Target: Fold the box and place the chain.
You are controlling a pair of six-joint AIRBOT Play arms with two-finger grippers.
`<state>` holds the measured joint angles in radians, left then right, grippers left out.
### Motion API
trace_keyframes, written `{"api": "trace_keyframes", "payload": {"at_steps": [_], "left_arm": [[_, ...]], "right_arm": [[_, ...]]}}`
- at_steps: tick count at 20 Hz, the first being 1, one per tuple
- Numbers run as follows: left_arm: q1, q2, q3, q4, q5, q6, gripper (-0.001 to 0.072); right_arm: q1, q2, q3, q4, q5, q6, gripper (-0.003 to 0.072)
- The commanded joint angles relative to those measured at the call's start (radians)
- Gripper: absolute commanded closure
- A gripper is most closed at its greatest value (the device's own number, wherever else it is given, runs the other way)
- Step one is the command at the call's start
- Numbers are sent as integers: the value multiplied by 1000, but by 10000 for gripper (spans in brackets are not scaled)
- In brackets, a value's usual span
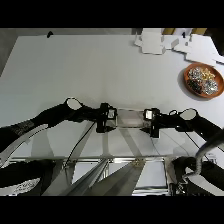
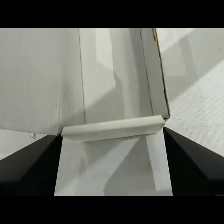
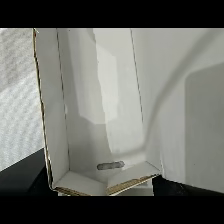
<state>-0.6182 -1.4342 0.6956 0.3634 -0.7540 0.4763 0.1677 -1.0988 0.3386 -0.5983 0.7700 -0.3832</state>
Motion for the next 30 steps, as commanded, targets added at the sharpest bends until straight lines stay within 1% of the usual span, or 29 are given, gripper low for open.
{"api": "trace_keyframes", "payload": {"at_steps": [1, 4, 7, 13, 18, 19, 20, 21, 22, 24, 30], "left_arm": [[-1, -15, 0, -11, -24, 16, 13], [-1, -46, 0, -25, -20, 15, 13], [-1, -69, 0, -89, -6, 23, 13], [-20, -89, 0, -166, 17, 116, 14], [-19, -89, 0, -176, 20, 129, 17], [-19, -89, 0, -177, 21, 129, 27], [-19, -89, 0, -177, 21, 129, 171], [-19, -89, 0, -177, 21, 130, 341], [-19, -89, 0, -176, 21, 129, 456], [-19, -89, 0, -175, 21, 129, 439], [-19, -89, 0, -175, 20, 129, 438]], "right_arm": [[0, 0, 0, 0, 0, 0, 349], [0, 0, 0, 0, 0, 0, 349], [0, 0, 0, 0, 0, 0, 349], [0, 0, 0, 0, 0, 0, 349], [0, 0, 0, 0, 0, 0, 349], [0, 0, 0, 0, 0, 0, 349], [0, 0, 0, 0, 0, 0, 349], [0, 0, 0, 0, 0, 0, 349], [0, 0, 0, 0, 0, 0, 349], [0, 0, 0, 0, 0, 0, 349], [0, 0, 0, 0, 0, 0, 349]]}}
